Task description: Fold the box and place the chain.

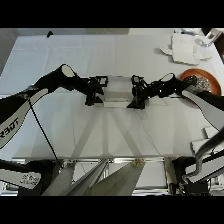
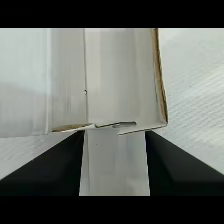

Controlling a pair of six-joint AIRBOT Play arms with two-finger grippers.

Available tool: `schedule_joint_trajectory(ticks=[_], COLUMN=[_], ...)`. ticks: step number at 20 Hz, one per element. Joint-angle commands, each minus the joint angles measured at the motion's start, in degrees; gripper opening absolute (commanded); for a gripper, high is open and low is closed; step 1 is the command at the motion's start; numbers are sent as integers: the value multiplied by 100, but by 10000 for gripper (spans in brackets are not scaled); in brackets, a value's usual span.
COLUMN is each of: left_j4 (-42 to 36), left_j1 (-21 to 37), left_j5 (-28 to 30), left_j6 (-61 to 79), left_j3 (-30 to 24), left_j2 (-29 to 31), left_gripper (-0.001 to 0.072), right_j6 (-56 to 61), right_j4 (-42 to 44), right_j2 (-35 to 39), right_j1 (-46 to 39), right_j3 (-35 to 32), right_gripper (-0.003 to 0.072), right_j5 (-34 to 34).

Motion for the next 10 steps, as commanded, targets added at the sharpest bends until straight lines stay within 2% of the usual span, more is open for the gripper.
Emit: schedule_joint_trajectory(ticks=[1, 2, 4, 5, 10], left_j4=[-85, -85, -90, -87, -238], left_j1=[-4, -4, -11, -26, -109], left_j5=[197, 195, 192, 195, 103], left_j6=[136, 254, 442, 442, 439], left_j3=[4, 4, 4, 4, 4], left_j2=[-4, -4, -4, -7, -79], left_gripper=[347, 303, 162, 140, 141], right_j6=[0, 0, -2, 0, -2], right_j4=[2, 2, 2, 2, 2], right_j2=[4, 4, 4, 4, 4], right_j1=[4, 4, 4, 4, 4], right_j3=[4, 4, 4, 4, 4], right_gripper=[571, 571, 571, 571, 571], right_j5=[13, 13, 13, 13, 13])
